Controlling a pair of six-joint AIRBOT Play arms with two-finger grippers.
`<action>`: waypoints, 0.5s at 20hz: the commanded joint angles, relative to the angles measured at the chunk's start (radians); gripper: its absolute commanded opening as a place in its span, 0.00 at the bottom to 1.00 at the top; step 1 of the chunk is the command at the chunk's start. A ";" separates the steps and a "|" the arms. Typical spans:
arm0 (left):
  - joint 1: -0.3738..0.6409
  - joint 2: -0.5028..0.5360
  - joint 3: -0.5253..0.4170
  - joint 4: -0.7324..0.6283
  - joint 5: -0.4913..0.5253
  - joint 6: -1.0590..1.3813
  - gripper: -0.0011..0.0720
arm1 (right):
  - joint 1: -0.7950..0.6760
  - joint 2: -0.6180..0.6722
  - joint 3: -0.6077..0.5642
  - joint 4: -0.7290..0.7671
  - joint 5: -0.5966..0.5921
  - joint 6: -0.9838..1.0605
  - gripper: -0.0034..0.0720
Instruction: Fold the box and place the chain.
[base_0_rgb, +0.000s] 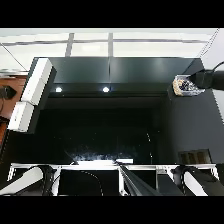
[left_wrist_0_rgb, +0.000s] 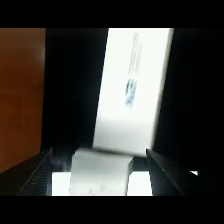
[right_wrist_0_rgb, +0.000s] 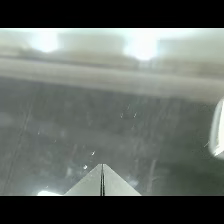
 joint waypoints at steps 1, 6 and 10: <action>-0.103 0.106 0.072 -0.085 -0.026 -0.122 0.62 | 0.007 0.005 0.091 -0.026 0.054 -0.003 0.06; -0.394 0.309 -0.059 -0.099 0.007 -0.136 0.05 | 0.023 0.135 -0.117 -0.030 -0.163 -0.060 0.06; -0.571 0.449 -0.307 -0.103 0.282 -0.139 0.05 | 0.070 0.269 -0.446 -0.033 -0.549 -0.131 0.06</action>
